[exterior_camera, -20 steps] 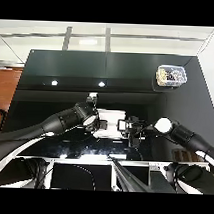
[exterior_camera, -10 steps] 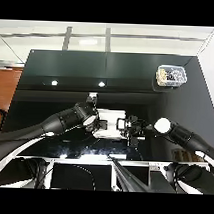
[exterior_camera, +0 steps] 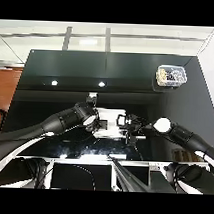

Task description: Fold the box and place the chain.

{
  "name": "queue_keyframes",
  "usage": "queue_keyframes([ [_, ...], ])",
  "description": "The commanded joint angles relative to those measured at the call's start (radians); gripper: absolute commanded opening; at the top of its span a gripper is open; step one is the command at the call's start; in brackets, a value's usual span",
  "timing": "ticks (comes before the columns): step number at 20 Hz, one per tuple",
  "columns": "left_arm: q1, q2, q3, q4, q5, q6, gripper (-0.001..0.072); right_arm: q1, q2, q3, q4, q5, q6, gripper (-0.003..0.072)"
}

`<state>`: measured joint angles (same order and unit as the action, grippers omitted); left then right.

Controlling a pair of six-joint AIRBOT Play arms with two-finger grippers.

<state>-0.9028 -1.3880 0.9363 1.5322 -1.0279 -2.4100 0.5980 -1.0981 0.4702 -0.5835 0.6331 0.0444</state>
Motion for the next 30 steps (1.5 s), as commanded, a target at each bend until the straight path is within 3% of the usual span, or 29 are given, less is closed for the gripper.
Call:
queue_keyframes([
  [1,0.0,0.0,0.001,0.0,-0.002,0.002,0.0027,0.0,0.0,0.0,-0.004,-0.018,0.053,0.0305],
  [3,0.0,0.0,0.001,0.0,-0.002,0.002,0.0027,0.0,0.0,0.0,-0.02,-0.017,0.069,0.0006],
  [4,0.0,0.0,0.001,0.0,-0.002,0.002,0.0027,-0.002,0.001,0.0,-0.02,-0.017,0.099,0.0007],
  [6,0.0,0.0,0.001,-0.003,-0.002,0.002,0.0027,-0.033,0.018,0.025,-0.032,0.045,0.347,0.0005],
  [11,0.001,0.0,0.001,-0.003,-0.002,0.002,0.0027,-0.33,0.088,0.228,-0.436,0.56,1.009,0.0006],
  [13,0.001,0.0,0.001,-0.004,-0.002,0.002,0.0027,-0.522,0.098,0.253,-0.532,0.626,1.18,0.0006],
  [15,0.001,0.0,0.001,-0.003,-0.002,0.002,0.0027,-0.708,0.095,0.226,-0.528,0.618,1.295,0.0006],
  [17,0.001,0.0,0.001,-0.003,-0.002,0.002,0.0027,-0.821,0.084,0.177,-0.513,0.639,1.328,0.0006],
  [20,0.001,0.0,0.001,-0.003,-0.002,0.002,0.0027,-0.849,0.029,0.106,-0.512,0.684,1.297,0.0006],
  [23,0.001,0.0,0.001,-0.003,-0.002,0.002,0.0027,-0.801,-0.06,0.07,-0.455,0.692,1.256,0.0006],
  [30,0.001,0.0,0.001,-0.003,-0.002,0.002,0.0027,-0.603,-0.204,0.07,-0.065,0.639,0.974,0.0006],
])
